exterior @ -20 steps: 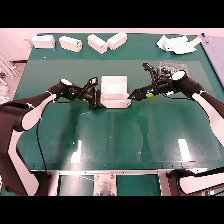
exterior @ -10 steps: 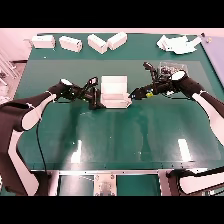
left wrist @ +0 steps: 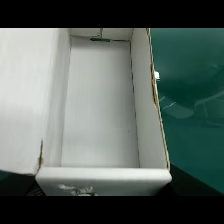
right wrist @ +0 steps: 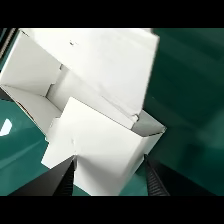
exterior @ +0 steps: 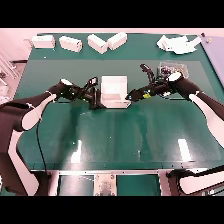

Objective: Fold the box and place the chain.

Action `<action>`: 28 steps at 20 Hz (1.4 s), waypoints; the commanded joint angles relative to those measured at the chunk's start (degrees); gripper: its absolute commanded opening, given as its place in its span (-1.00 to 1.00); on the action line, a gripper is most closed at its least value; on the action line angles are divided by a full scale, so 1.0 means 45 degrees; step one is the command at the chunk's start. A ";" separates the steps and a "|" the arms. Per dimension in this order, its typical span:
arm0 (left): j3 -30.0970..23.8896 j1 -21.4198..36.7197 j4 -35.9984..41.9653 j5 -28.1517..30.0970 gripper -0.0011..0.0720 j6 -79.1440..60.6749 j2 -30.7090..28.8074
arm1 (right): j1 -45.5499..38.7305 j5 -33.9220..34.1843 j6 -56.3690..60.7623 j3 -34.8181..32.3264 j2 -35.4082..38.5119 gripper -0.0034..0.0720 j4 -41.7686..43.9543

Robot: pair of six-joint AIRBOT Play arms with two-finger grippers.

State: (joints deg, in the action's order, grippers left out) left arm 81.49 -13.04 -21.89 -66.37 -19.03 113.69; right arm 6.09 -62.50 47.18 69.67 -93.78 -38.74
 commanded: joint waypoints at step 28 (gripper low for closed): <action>0.0010 -0.0005 0.0000 -0.0063 0.31 0.0000 0.0000 | 0.1496 0.2142 0.3881 0.0049 -0.0010 0.41 -0.3094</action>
State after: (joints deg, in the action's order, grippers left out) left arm 81.49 -13.21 -21.80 -67.05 -19.05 113.71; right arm 11.68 -54.87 62.83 69.76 -93.93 -50.02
